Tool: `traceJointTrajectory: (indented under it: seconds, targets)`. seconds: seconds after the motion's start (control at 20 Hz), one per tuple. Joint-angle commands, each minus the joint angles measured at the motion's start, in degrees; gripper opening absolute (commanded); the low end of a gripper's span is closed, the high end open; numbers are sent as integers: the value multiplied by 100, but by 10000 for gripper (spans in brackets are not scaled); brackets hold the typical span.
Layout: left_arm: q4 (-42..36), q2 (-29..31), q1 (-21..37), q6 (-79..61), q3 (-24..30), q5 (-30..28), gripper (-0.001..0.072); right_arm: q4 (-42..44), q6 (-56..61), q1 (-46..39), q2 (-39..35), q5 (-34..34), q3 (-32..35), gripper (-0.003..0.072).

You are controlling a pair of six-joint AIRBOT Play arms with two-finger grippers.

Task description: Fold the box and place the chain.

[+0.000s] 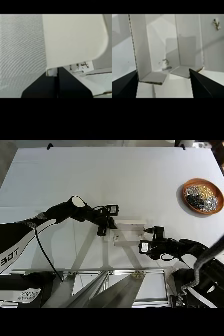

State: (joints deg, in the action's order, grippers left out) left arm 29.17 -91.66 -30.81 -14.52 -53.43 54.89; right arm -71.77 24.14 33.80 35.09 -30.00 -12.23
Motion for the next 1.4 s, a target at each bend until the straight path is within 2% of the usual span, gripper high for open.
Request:
traceJointTrajectory:
  seconds: [0.0, 0.15, 0.45, 0.65, 0.8, 1.35]
  targets:
    - [0, -4, 0, 0, -2, -2, 11, -42, 2, 4, 153, -87, -177, 692]
    - [0, -4, 0, 0, -2, 0, 11, 2, 2, 4, 308, -151, -245, 692]
    - [0, -4, 0, 0, -2, 0, 11, -15, 4, -28, 422, -710, -573, 692]
    - [0, -4, 0, 0, -2, 0, 11, 26, 269, -522, 422, -1113, -575, 692]
    - [0, -4, 0, 0, -2, -2, 11, 155, 256, -776, 437, -1104, -577, 691]
    - [0, -4, 0, 0, -2, 0, 11, 319, 216, -785, 616, -973, -802, 691]
